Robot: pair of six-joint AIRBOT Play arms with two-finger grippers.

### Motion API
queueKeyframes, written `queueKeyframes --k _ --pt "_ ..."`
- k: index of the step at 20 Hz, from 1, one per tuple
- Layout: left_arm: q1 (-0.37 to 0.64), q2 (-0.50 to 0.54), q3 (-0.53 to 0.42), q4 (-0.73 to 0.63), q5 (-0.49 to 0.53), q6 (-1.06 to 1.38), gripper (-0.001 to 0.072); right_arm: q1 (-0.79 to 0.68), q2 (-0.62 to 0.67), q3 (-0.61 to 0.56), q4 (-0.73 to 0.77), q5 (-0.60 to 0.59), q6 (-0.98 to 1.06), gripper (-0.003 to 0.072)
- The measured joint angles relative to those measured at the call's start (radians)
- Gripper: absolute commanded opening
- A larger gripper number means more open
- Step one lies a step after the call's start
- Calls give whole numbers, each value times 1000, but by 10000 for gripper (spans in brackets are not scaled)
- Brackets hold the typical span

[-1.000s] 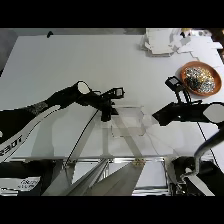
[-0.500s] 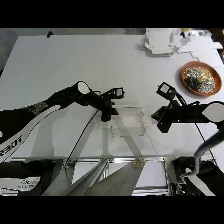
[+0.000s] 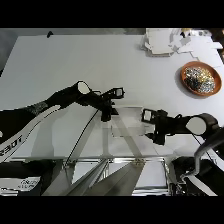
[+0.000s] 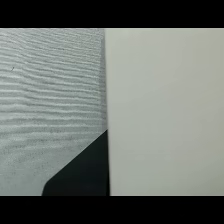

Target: Fold the box and place the chain.

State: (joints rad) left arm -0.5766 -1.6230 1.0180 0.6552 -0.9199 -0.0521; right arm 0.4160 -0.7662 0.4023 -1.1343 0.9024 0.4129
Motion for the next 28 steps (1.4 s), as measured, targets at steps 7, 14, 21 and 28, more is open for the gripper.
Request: queueKeyframes --k 7,14,21,28 --pt "0 0 0 0 0 0 9 135 0 -124 -53 -275 -98 688" --pt "0 0 0 0 0 0 9 166 0 -132 -61 -412 -131 686" --pt "0 0 0 0 0 0 9 113 0 -92 0 -432 -217 687" --pt "0 0 0 0 0 0 9 -27 -1 -85 208 -358 -401 688"
